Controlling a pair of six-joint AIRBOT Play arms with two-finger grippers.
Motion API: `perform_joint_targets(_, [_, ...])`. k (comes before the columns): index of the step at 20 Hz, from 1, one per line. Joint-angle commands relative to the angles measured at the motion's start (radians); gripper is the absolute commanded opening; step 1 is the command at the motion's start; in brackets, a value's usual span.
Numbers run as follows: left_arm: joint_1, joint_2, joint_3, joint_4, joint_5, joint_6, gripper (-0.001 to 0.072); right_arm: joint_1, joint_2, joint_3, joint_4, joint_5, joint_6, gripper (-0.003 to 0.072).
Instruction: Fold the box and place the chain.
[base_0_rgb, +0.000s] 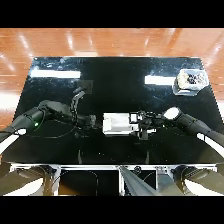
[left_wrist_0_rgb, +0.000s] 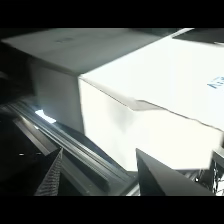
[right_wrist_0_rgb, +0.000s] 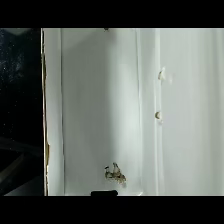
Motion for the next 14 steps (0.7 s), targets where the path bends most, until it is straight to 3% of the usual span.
perform_joint_targets(1, [-0.053, 0.001, 0.006, -0.026, -0.013, 0.001, 0.0571, 0.0, 0.0, 0.0, 0.0, 0.0, 0.0, 0.055])
perform_joint_targets(4, [-0.076, 0.0, 0.006, -0.026, -0.055, 0.001, 0.0575, 0.0, 0.0, 0.0, 0.0, 0.0, 0.0, 0.055])
perform_joint_targets(5, [-0.076, 0.0, 0.006, -0.026, -0.068, 0.001, 0.0635, 0.0, 0.0, 0.0, 0.0, 0.0, 0.0, 0.055])
perform_joint_targets(10, [-0.094, 0.001, 0.013, -0.021, -0.112, -0.053, 0.0633, 0.0, 0.0, 0.0, 0.0, 0.0, 0.0, 0.055])
perform_joint_targets(14, [-0.171, 0.001, 0.025, 0.003, -0.236, -0.134, 0.0633, 0.0, 0.0, 0.0, 0.0, 0.0, 0.0, 0.055])
